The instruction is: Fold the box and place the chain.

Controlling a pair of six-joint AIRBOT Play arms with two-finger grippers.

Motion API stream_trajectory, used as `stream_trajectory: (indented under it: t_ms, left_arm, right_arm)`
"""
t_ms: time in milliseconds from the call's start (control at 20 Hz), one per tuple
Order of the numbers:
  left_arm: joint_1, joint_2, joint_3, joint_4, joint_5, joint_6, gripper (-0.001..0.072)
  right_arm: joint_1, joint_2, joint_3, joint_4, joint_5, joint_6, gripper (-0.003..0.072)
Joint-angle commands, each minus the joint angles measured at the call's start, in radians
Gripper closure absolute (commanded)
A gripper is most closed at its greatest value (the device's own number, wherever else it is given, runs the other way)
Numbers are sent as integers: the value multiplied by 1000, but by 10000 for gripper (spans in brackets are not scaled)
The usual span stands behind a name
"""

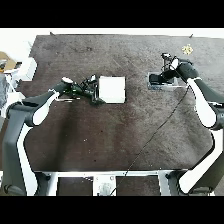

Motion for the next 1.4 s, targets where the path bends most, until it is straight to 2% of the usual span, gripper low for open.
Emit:
stream_trajectory:
  t_ms: [0,400,900,1150,1350]
  left_arm:
    - [0,0,0,0,0,0,92]
    - [0,0,0,0,0,0,91]
    - [0,0,0,0,0,0,92]
    - [0,0,0,0,0,0,91]
    - [0,0,0,0,0,0,91]
  right_arm:
    - [0,47,1,0,-32,0,686]
    - [17,154,1,12,-11,-27,687]
    - [94,533,1,0,10,-106,688]
    - [199,676,1,0,-89,-135,688]
    - [312,720,1,0,-196,-165,687]
